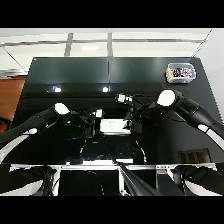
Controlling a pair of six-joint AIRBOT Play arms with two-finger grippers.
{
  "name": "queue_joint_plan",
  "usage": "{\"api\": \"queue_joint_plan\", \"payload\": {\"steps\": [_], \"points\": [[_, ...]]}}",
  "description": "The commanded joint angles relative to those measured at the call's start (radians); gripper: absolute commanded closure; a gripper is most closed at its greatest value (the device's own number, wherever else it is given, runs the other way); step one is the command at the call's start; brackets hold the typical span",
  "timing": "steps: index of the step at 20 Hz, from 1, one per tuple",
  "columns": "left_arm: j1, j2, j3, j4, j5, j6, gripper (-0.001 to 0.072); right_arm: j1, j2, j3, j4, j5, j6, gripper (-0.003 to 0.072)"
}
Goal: Fold the box and place the chain.
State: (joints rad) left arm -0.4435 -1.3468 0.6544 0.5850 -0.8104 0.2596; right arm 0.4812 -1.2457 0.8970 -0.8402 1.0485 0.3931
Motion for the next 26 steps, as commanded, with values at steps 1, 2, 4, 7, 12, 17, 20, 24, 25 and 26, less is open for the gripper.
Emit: {"api": "queue_joint_plan", "payload": {"steps": [1,2,4,7,12,17,20,24,25,26], "points": [[-0.001,0.000,0.000,0.001,-0.002,0.003,0.0377,0.001,0.001,0.000,-0.001,0.007,-0.001,0.0430],[-0.001,0.000,0.000,0.001,-0.002,0.003,0.0378,0.001,0.001,0.000,-0.001,0.014,-0.001,0.0503],[-0.001,0.000,0.000,0.001,-0.002,0.003,0.0377,0.001,0.001,0.000,-0.001,0.017,-0.001,0.0502],[-0.001,0.000,0.000,0.002,-0.002,0.003,0.0377,0.001,0.001,0.000,-0.001,0.017,-0.001,0.0502],[-0.001,0.000,0.000,0.002,-0.002,0.003,0.0377,0.001,0.000,-0.005,-0.001,0.020,-0.001,0.0500],[-0.001,0.000,0.000,0.002,-0.002,0.003,0.0377,0.022,0.000,-0.005,-0.006,0.010,-0.001,0.0486],[-0.001,0.000,0.000,0.002,-0.002,0.003,0.0378,0.027,0.000,-0.005,-0.017,-0.008,-0.001,0.0480],[-0.001,0.000,0.000,0.002,-0.002,0.003,0.0377,0.028,0.000,-0.005,-0.029,-0.007,0.000,0.0479],[-0.001,0.000,0.000,0.002,-0.002,0.002,0.0377,0.028,0.000,-0.005,-0.029,-0.007,0.000,0.0479],[-0.001,0.000,0.000,0.002,-0.002,0.002,0.0377,0.028,0.000,-0.005,-0.029,-0.008,0.000,0.0478]]}}
